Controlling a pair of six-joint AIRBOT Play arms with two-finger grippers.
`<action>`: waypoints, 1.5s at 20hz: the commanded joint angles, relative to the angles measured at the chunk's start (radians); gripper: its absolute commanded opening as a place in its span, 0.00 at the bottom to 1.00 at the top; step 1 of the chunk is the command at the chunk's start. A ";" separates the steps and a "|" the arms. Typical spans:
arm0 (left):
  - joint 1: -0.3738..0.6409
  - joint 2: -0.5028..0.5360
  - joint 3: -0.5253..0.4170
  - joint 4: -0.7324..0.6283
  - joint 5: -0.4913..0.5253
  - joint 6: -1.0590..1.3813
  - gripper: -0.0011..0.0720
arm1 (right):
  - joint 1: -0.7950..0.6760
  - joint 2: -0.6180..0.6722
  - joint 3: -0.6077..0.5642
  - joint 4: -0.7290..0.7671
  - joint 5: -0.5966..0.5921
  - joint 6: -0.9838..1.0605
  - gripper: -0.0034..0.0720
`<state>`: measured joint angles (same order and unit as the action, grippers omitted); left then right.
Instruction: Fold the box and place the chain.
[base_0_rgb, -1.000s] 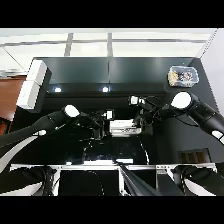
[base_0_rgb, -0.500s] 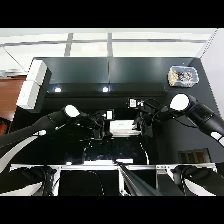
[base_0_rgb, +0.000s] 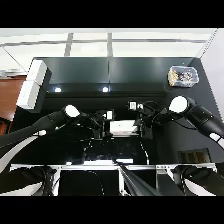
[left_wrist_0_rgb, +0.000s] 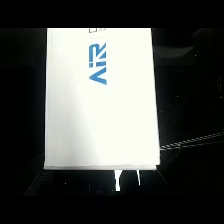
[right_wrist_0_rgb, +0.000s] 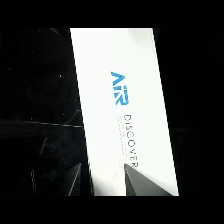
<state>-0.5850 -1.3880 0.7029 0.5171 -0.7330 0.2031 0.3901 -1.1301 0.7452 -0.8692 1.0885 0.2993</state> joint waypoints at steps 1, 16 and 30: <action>0.000 0.000 0.000 0.000 0.001 -0.001 0.47 | 0.001 0.004 -0.012 0.005 -0.021 0.000 0.49; 0.000 0.000 0.001 0.000 0.000 -0.001 0.47 | -0.039 -0.009 -0.169 0.378 -0.188 0.637 0.07; 0.005 0.034 0.006 -0.001 -0.008 -0.080 0.99 | -0.256 0.116 -0.028 0.333 0.021 0.586 0.07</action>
